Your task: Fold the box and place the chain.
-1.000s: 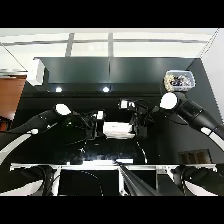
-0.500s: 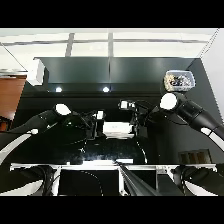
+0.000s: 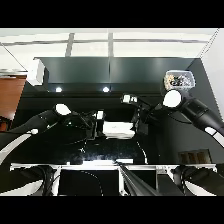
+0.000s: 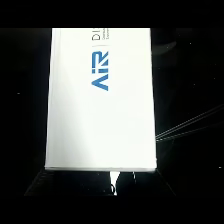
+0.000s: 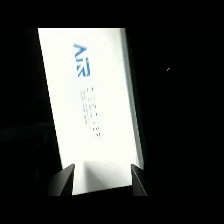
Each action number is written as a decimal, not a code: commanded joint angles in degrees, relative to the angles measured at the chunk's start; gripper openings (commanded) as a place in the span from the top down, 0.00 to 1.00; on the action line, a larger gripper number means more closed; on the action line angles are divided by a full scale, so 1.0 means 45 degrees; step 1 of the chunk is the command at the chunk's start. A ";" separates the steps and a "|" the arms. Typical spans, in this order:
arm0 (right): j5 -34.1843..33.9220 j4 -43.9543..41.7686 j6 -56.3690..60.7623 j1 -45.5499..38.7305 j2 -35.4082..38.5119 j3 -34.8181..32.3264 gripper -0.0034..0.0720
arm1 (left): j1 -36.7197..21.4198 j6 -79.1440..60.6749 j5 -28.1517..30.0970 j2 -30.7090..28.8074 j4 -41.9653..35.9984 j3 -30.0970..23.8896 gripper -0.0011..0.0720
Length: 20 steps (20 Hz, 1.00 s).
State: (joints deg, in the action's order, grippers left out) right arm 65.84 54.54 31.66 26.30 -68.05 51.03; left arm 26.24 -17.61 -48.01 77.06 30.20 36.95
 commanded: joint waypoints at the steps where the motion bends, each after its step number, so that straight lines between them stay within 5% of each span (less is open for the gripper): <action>1: 0.1661 -0.0228 0.3206 -0.0636 0.0568 0.0330 0.40 | -0.0005 -0.0005 0.0000 0.0005 0.0000 0.0000 0.32; 2: 0.2254 -0.0520 0.4371 -0.0884 0.0573 0.0238 0.41 | -0.0005 -0.0005 0.0000 0.0005 0.0005 0.0000 0.32; 3: 0.2599 -0.1433 0.5163 -0.1098 0.0573 -0.0131 0.79 | -0.0005 -0.0005 0.0000 0.0005 0.0000 0.0000 0.32; 4: 0.2482 -0.2633 0.5299 -0.1161 0.0568 -0.0646 0.93 | -0.0005 -0.0005 0.0005 0.0005 0.0000 0.0000 0.32; 8: -0.0194 -0.6878 0.5304 -0.0753 -0.0034 -0.2234 0.95 | -0.0005 -0.0005 0.0000 0.0005 -0.0005 0.0000 0.32; 12: -0.1608 -0.6970 0.5304 -0.0631 -0.1035 -0.2229 0.94 | -0.0005 -0.0005 0.0000 0.0005 0.0000 0.0000 0.32; 20: -0.1671 -0.5357 0.5693 -0.0631 -0.1797 -0.2234 0.94 | -0.0005 -0.0005 0.0005 0.0005 -0.0005 0.0000 0.32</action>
State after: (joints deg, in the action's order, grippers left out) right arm 59.42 27.09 56.21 23.42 -75.48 41.06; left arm 26.24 -17.63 -47.99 77.06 30.20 36.95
